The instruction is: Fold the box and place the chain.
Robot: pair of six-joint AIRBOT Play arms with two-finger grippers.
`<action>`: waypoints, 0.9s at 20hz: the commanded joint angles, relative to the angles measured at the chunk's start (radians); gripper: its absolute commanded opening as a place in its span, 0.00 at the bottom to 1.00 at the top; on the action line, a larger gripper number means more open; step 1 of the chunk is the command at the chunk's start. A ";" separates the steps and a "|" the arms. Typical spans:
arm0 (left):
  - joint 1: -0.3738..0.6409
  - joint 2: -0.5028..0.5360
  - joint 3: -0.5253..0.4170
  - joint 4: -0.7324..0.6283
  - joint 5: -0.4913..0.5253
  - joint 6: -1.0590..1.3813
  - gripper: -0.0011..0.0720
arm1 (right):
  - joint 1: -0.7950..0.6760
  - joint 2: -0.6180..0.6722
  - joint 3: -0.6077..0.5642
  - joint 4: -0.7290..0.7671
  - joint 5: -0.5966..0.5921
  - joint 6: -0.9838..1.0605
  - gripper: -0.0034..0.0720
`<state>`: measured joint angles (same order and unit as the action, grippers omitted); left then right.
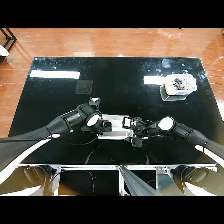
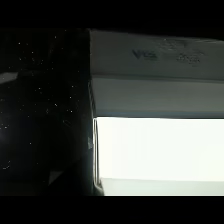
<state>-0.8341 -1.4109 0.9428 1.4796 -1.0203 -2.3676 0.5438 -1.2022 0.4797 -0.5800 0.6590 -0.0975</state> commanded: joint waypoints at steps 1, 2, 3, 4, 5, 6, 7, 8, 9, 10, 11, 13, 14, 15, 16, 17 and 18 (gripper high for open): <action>0.000 -0.001 0.001 -0.004 -0.007 0.011 0.05 | 0.001 0.000 0.000 0.000 -0.002 0.003 0.52; 0.000 0.000 0.001 -0.003 -0.012 0.011 0.05 | 0.001 0.000 0.000 0.000 -0.004 0.005 0.54; 0.000 0.000 0.001 -0.003 -0.015 0.012 0.05 | 0.001 0.000 0.000 0.002 -0.011 0.013 0.73; 0.000 0.003 0.001 0.000 -0.020 0.012 0.05 | 0.001 0.000 0.000 0.003 -0.017 0.022 0.98; 0.001 0.009 0.001 0.005 -0.032 0.026 0.05 | 0.000 0.002 0.000 0.002 -0.015 0.041 0.98; 0.005 0.015 0.001 0.007 -0.045 0.043 0.05 | 0.000 0.005 0.000 -0.006 -0.014 0.058 0.98; 0.009 0.022 0.001 0.015 -0.060 0.046 0.05 | 0.000 0.013 0.001 -0.025 -0.005 0.069 0.98; 0.014 0.028 0.001 0.032 -0.069 0.047 0.05 | 0.000 0.026 0.002 -0.039 0.008 0.072 0.98; 0.019 0.031 0.001 0.042 -0.077 0.054 0.05 | 0.000 0.044 0.005 -0.066 0.019 0.083 0.98; 0.022 0.031 0.000 0.054 -0.085 0.057 0.05 | 0.000 0.062 0.006 -0.094 0.027 0.091 0.98; 0.022 0.031 -0.003 0.063 -0.084 0.057 0.05 | 0.000 0.082 0.006 -0.127 0.030 0.093 0.98; 0.022 0.031 -0.023 0.066 -0.055 0.057 0.05 | 0.000 0.098 0.006 -0.162 0.034 0.094 0.98; 0.022 0.030 -0.037 0.066 -0.035 0.057 0.05 | 0.001 0.098 0.006 -0.162 0.034 0.093 0.97; 0.021 0.030 -0.050 0.066 -0.023 0.056 0.05 | 0.001 0.098 0.006 -0.162 0.033 0.093 0.97; 0.021 0.029 -0.062 0.066 -0.010 0.057 0.05 | 0.001 0.098 0.006 -0.163 0.033 0.090 0.97; 0.021 0.029 -0.070 0.067 -0.005 0.057 0.05 | 0.001 0.098 0.006 -0.164 0.033 0.090 0.97; 0.021 0.029 -0.074 0.068 -0.002 0.057 0.05 | 0.001 0.097 0.006 -0.162 0.033 0.090 0.97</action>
<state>-0.8139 -1.3800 0.8925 1.5383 -1.0477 -2.3131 0.5442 -1.1107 0.4847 -0.7277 0.6895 -0.0078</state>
